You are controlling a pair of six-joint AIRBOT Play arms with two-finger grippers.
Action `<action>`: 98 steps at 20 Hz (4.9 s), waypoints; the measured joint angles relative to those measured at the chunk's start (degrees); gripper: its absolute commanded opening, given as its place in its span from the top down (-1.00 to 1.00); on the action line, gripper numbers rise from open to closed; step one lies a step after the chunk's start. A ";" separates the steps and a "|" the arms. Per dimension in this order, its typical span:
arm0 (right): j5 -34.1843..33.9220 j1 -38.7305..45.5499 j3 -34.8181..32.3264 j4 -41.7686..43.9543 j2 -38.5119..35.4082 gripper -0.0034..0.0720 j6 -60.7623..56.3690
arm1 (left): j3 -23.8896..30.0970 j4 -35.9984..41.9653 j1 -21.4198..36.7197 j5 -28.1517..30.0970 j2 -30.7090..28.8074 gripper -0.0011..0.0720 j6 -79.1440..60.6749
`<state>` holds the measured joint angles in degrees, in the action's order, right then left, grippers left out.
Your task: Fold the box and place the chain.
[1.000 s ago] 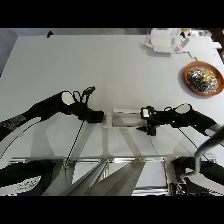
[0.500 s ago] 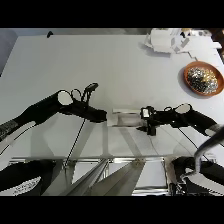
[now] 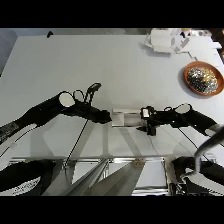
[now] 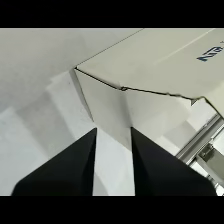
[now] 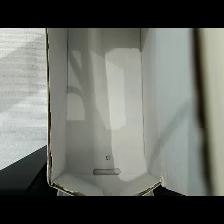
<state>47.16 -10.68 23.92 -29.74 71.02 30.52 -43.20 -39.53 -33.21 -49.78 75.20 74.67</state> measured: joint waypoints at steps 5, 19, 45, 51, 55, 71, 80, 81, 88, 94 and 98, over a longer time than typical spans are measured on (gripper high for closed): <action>0.00 0.00 0.00 0.00 -0.02 -0.15 0.00 | -0.02 0.24 -0.20 0.09 0.00 0.21 -0.09; 0.02 0.00 0.00 0.02 0.00 -0.15 -0.02 | -3.67 -8.63 -7.52 3.87 0.46 -0.31 12.20; -0.04 0.04 0.02 0.04 -0.02 -0.15 -0.04 | -25.42 -37.51 -18.21 -11.39 16.81 -0.28 48.98; -0.04 0.04 0.02 0.02 -0.02 -0.15 0.07 | -25.62 -39.93 -18.32 -12.68 15.19 -0.28 50.97; -0.04 0.04 0.02 0.00 -0.02 -0.15 0.04 | -25.03 -41.13 -18.82 -12.72 13.55 -0.28 51.34; 0.17 0.02 0.02 -0.13 -0.02 -0.15 0.15 | -21.00 -42.80 -23.76 -9.99 11.91 -0.28 52.83; 0.07 0.02 0.00 0.00 -0.02 -0.15 -0.09 | -20.72 -46.75 -24.44 -10.29 8.17 -0.28 55.12; 0.07 0.02 0.00 0.00 -0.02 -0.15 -0.09 | -20.61 -47.15 -24.65 -10.19 8.07 -0.28 55.19; 0.07 0.00 0.00 0.00 -0.02 -0.15 0.17 | -16.39 -48.15 -26.14 -6.84 7.78 -0.28 56.78; 0.04 0.00 0.00 0.00 -0.02 -0.15 -0.04 | -15.23 -45.88 -24.68 -2.36 7.76 -0.28 56.72; 0.00 0.00 0.00 0.04 -0.02 -0.15 -0.13 | -15.87 -42.42 -22.21 -1.33 7.78 -0.27 53.92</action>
<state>47.16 -10.68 23.92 -29.69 71.00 30.39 -59.07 -81.95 -55.42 -51.11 82.98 128.60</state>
